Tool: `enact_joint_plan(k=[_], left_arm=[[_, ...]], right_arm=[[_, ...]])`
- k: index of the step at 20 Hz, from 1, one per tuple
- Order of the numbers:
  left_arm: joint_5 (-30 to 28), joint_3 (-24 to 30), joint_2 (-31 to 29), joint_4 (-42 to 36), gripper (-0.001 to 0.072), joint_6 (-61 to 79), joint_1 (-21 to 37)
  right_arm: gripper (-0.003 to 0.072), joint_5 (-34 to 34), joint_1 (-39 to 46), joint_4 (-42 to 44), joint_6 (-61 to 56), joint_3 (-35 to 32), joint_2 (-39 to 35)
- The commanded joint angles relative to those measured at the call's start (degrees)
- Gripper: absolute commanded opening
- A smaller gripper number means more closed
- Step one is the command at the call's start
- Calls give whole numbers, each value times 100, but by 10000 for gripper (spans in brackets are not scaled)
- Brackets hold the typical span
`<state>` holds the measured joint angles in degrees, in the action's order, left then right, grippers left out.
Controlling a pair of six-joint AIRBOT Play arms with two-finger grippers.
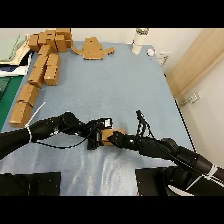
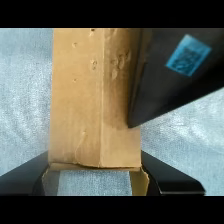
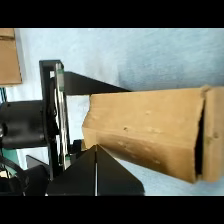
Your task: Fold the box.
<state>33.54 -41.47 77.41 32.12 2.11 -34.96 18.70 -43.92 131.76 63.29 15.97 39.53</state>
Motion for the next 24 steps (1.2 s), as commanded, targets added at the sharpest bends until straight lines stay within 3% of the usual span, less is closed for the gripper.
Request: enact_joint_plan(k=[1,16,20,22,24], left_arm=[[-2,0,0,0,438,0,4],[0,0,0,0,438,0,4],[0,0,0,0,438,0,4],[-2,0,-2,0,438,0,4],[-2,0,0,0,438,0,4]], right_arm=[[2,-186,-4,33,-201,-28,114],[2,-179,-15,0,-120,-127,76],[4,-155,114,-603,79,-20,-363],[4,289,577,-1198,2,57,-529],[4,1270,1370,-1882,-31,262,-448]])
